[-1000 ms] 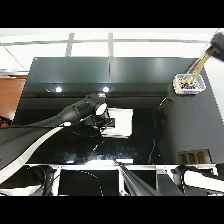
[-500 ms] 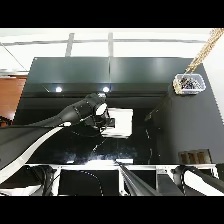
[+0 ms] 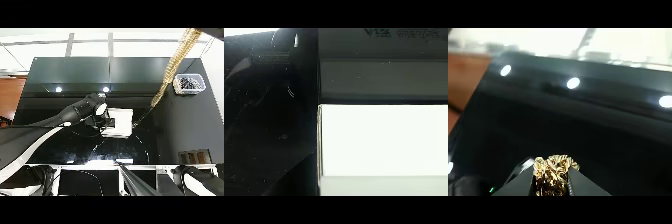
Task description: Fold the box and place the chain.
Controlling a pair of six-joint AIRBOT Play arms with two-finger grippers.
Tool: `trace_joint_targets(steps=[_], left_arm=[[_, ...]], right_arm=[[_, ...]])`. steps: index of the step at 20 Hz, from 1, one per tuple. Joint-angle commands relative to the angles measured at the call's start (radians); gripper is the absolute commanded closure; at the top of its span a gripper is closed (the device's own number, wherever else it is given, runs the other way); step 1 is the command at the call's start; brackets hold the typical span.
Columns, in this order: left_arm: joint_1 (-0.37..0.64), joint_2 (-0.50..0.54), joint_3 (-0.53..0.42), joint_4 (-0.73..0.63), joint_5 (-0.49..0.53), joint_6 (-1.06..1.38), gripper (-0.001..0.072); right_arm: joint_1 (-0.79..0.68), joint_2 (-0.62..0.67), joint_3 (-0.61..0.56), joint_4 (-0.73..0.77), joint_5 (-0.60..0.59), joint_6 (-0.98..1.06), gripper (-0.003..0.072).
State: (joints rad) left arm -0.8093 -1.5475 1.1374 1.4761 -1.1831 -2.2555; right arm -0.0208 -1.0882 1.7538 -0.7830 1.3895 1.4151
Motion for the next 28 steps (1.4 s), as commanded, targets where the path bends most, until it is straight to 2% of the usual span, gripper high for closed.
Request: trace_joint_targets(steps=[1,8,14,17,22,28], left_arm=[[0.001,0.000,0.000,0.000,0.000,0.000,0.0679],[0.001,0.000,0.000,0.000,0.001,0.000,0.0679],[0.001,0.000,0.000,0.000,0.000,0.000,0.0679],[0.001,0.000,0.000,0.000,0.000,0.000,0.0679],[0.001,0.000,0.000,0.000,0.000,0.000,0.0679],[0.001,0.000,0.000,0.000,0.000,0.000,0.0679]], right_arm=[[0.083,0.007,-0.004,0.004,0.029,-0.025,0.0681],[0.154,0.007,-0.004,0.026,0.095,-0.025,0.0681],[0.159,0.007,-0.004,0.023,0.149,-0.026,0.0681],[0.169,0.010,-0.028,0.024,0.178,-0.092,0.0681],[0.267,0.011,-0.161,0.024,0.191,-0.123,0.0680],[0.378,0.011,-0.396,0.025,0.015,-0.129,0.0681]])
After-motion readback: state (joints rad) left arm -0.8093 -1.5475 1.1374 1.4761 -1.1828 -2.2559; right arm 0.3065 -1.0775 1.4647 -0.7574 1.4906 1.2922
